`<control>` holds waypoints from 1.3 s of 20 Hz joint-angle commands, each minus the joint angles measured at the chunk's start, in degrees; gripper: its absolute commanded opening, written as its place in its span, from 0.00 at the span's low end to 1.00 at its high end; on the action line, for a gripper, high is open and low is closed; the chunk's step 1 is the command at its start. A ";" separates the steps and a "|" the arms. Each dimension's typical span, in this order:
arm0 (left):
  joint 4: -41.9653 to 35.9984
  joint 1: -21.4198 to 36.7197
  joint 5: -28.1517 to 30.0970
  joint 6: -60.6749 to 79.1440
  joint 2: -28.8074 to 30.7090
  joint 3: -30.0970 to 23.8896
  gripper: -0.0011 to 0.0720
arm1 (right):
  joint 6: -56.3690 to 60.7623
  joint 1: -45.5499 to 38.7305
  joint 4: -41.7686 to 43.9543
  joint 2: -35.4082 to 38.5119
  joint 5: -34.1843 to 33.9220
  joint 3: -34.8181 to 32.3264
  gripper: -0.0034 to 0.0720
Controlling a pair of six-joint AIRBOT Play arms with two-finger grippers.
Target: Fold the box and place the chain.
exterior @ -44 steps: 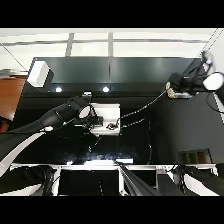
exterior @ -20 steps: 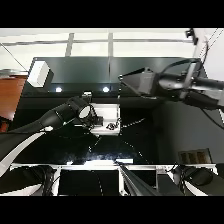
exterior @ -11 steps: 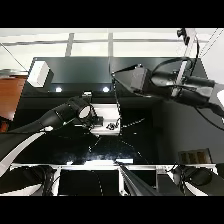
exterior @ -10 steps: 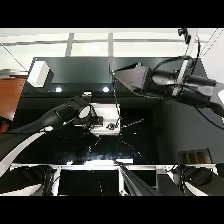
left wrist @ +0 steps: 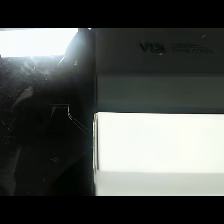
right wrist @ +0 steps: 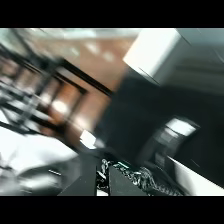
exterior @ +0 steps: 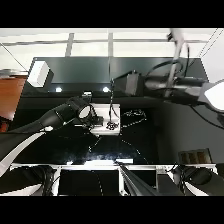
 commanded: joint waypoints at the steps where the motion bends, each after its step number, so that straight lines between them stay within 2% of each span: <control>1: 0.02 0.02 0.00 0.00 0.02 0.04 0.06 | 6.88 0.20 -12.31 -1.46 1.99 -2.80 0.09; 3: 0.02 0.02 -0.02 0.02 0.02 0.07 0.06 | 11.80 -0.35 -20.02 -1.42 1.73 -3.21 0.09; 4: 0.00 0.02 0.00 0.00 0.02 0.07 0.06 | 12.72 -0.85 -20.85 -1.40 1.92 -3.23 0.09; 8: 0.04 0.02 0.02 0.02 0.02 0.04 0.06 | 12.72 0.48 -20.46 -1.86 6.56 -3.23 0.09; 13: 0.07 0.02 0.07 0.02 0.02 0.04 0.06 | 12.79 6.88 -17.20 -7.23 0.85 -3.28 0.09; 16: 0.07 0.02 -0.02 0.04 0.02 0.04 0.06 | 12.81 6.86 -20.26 -9.33 1.16 -3.61 0.09; 19: 0.09 0.02 0.15 0.02 0.02 0.04 0.06 | 12.63 5.66 -22.01 -9.46 4.50 -3.78 0.10; 20: 0.07 0.02 0.31 0.02 0.02 0.04 0.06 | 12.59 5.68 -22.10 -9.51 6.03 -3.78 0.36; 21: 0.09 0.04 0.33 0.02 0.02 0.04 0.06 | 11.78 5.64 -22.40 -9.49 7.61 -3.78 0.88; 22: 0.07 0.02 0.28 0.02 0.02 0.04 0.06 | 10.67 5.07 -23.58 -9.27 9.22 -3.76 0.97; 26: 0.04 0.02 -0.09 0.04 0.02 0.04 0.06 | 10.29 -4.87 -36.04 -5.62 17.07 -3.78 0.96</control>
